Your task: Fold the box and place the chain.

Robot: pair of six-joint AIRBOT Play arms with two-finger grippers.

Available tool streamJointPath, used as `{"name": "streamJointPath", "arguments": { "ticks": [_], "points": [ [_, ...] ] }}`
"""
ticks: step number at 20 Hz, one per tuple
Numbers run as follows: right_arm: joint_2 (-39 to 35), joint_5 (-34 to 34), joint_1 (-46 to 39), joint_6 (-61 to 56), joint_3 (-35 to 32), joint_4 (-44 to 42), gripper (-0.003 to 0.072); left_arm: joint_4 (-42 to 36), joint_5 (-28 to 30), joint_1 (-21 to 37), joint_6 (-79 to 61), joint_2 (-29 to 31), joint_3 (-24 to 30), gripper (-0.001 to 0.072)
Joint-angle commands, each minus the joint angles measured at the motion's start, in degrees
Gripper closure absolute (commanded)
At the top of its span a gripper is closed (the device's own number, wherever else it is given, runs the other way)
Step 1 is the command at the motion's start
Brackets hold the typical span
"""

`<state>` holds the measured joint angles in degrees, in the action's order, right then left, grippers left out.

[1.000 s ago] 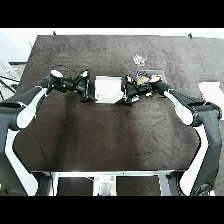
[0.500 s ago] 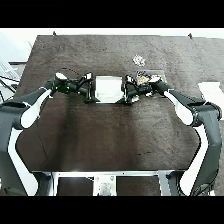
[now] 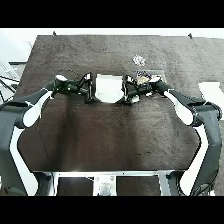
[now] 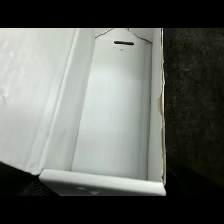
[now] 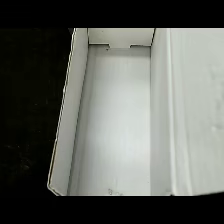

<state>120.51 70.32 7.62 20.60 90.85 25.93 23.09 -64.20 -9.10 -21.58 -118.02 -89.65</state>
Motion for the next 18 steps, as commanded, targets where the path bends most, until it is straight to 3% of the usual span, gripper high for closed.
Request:
{"name": "streamJointPath", "arguments": {
  "ticks": [1, 18],
  "points": [
    [-0.02, 0.07, 0.07, 0.02, -0.02, 0.02, 0.0098, -1.05, -1.09, -0.02, -0.98, -0.13, -0.02, -0.0009],
    [-0.02, 0.07, 0.07, 0.02, -0.02, 0.02, 0.0098, -0.74, -2.08, -0.96, -1.46, -1.05, 0.33, -0.0008]
  ]
}}
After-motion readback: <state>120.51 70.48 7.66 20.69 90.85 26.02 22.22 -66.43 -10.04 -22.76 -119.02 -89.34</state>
